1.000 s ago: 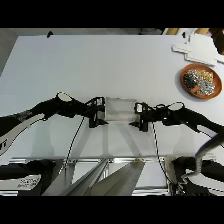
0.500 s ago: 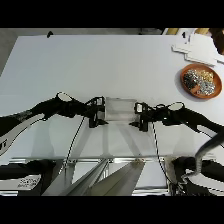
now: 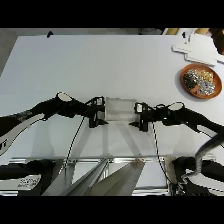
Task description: Fold the box and place the chain.
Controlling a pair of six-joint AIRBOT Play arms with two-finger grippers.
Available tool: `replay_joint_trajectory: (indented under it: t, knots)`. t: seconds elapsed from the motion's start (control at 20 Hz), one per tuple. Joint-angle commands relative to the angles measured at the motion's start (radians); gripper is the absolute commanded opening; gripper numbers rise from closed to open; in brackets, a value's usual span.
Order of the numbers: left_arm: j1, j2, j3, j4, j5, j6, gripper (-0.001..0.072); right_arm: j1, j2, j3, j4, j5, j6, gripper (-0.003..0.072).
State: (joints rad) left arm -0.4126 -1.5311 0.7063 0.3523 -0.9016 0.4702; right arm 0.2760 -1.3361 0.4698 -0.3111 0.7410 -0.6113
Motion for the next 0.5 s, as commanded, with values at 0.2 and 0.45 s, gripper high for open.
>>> replay_joint_trajectory:
  t: [0.2,0.45]
  knots:
    - [0.0,0.001,0.001,0.0,0.0,0.0,0.0151,-0.003,0.003,0.0,-0.058,-0.026,0.048,0.0706]
    - [0.0,0.001,0.001,0.0,0.0,0.0,0.0151,-0.05,0.061,0.0,-0.181,0.011,0.209,0.0704]
